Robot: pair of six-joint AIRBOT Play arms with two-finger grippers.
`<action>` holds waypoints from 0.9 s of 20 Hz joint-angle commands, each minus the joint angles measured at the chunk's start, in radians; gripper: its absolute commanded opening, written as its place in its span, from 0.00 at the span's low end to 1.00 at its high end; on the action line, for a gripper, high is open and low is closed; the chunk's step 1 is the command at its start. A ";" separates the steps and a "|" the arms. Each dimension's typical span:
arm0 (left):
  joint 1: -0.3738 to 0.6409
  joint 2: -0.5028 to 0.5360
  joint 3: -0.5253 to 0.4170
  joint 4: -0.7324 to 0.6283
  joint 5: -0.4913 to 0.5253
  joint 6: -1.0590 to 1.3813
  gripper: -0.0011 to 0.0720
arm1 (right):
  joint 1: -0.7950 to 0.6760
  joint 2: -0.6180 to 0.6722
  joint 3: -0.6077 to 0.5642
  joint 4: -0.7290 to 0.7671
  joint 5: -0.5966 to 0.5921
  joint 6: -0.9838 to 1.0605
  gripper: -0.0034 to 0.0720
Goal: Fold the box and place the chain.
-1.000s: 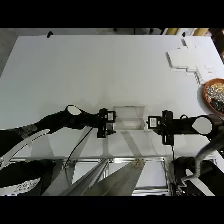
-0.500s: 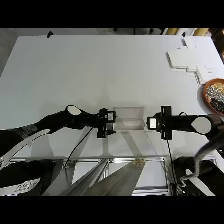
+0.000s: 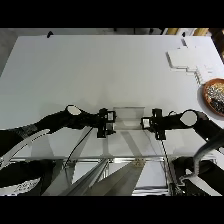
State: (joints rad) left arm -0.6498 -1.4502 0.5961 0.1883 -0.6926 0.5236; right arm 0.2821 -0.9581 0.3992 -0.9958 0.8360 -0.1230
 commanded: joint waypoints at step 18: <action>0.000 0.000 0.000 0.000 0.000 0.000 0.39 | -0.005 -0.037 -0.003 -0.074 0.062 0.079 0.43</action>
State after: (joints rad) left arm -0.6498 -1.4502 0.5961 0.1871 -0.6895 0.5228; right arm 0.2817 -0.9970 0.3969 -0.9562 0.8879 -0.1242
